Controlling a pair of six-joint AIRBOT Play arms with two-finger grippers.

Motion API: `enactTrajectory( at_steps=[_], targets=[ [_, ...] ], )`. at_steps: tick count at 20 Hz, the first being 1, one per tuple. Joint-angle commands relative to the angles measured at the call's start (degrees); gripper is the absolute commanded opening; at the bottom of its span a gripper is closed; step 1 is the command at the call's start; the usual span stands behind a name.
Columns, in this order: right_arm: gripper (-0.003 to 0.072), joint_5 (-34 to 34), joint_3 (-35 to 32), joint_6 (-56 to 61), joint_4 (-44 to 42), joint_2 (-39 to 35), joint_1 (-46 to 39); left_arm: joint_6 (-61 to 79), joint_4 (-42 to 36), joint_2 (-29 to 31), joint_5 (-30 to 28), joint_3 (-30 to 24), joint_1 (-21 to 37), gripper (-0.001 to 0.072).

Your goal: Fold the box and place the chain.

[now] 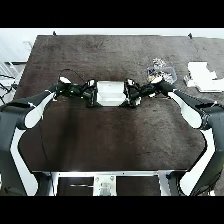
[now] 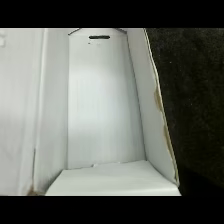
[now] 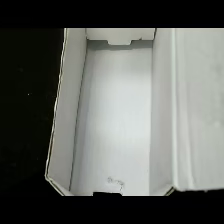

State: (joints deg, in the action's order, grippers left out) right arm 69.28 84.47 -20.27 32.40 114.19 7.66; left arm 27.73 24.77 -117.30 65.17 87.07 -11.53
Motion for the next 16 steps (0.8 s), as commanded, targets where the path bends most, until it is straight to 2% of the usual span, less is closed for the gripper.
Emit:
enactTrajectory(
  at_steps=[1, 7, 8, 9, 16],
  targets=[
    [0.0525, 0.0, 0.0, 0.1, 0.0, 0.0, 0.0, 0.0, -0.3, 0.0, 0.3, 0.2, 0.0, 0.0658],
    [0.0525, 0.0, 0.0, 0.1, 0.0, 0.0, 0.0, -0.3, 1.1, -0.1, -0.4, 0.1, -0.1, 0.0653],
    [0.0525, 0.0, 0.0, 0.1, 0.0, 0.0, 0.0, -0.5, 2.0, -0.1, -0.8, 0.1, -0.1, 0.0499],
    [0.0525, 0.0, 0.0, 0.1, 0.0, 0.0, 0.0, -0.6, 2.3, -0.1, -1.2, 0.1, -0.1, 0.0451],
    [0.0525, 0.0, 0.0, 0.1, 0.0, 0.0, 0.0, -0.7, 2.2, -0.1, -1.7, 0.1, -0.1, 0.0451]
  ],
)
